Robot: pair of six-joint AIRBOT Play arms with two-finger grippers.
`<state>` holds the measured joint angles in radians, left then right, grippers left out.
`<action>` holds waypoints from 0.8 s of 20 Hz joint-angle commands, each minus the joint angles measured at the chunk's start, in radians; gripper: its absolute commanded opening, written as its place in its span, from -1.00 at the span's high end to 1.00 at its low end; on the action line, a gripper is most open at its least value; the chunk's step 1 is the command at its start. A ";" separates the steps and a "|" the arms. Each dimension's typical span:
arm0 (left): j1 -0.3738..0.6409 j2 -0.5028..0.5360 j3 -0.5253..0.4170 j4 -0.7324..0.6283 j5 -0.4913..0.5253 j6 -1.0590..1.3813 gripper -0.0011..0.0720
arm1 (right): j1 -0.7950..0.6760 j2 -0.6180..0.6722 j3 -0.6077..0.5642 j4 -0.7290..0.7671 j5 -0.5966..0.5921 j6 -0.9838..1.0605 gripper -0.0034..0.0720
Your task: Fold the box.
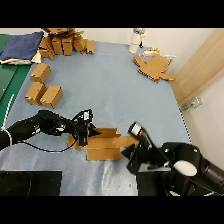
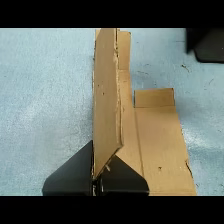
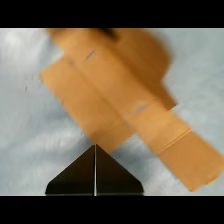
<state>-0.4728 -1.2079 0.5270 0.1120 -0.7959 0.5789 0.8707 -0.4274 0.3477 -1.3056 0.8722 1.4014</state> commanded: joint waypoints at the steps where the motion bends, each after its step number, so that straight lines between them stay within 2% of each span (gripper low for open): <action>1: 0.000 0.000 0.000 0.000 0.000 0.000 0.94 | 0.187 0.000 -0.058 -0.126 0.035 0.012 0.83; 3: 0.000 0.000 0.000 0.000 0.000 0.000 0.94 | 0.219 -0.035 -0.058 -0.179 -0.016 0.002 -0.01; 4: 0.000 0.000 0.001 0.000 0.001 0.000 0.94 | 0.220 -0.053 -0.058 -0.192 -0.046 -0.015 -0.21; 10: 0.000 0.000 0.001 0.000 0.000 0.000 0.94 | 0.220 -0.183 -0.058 -0.225 -0.282 -0.101 -0.21; 14: 0.000 0.000 0.001 0.000 0.000 0.000 0.94 | 0.220 -0.258 -0.056 -0.224 -0.352 -0.101 -0.20; 16: 0.000 0.000 0.001 0.000 0.000 0.000 0.94 | 0.220 -0.262 -0.038 -0.224 -0.348 -0.119 -0.20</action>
<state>-0.4728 -1.2079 0.5270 0.1120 -0.7967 0.5785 1.0889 -0.6617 0.2974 -1.5242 0.5678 1.3045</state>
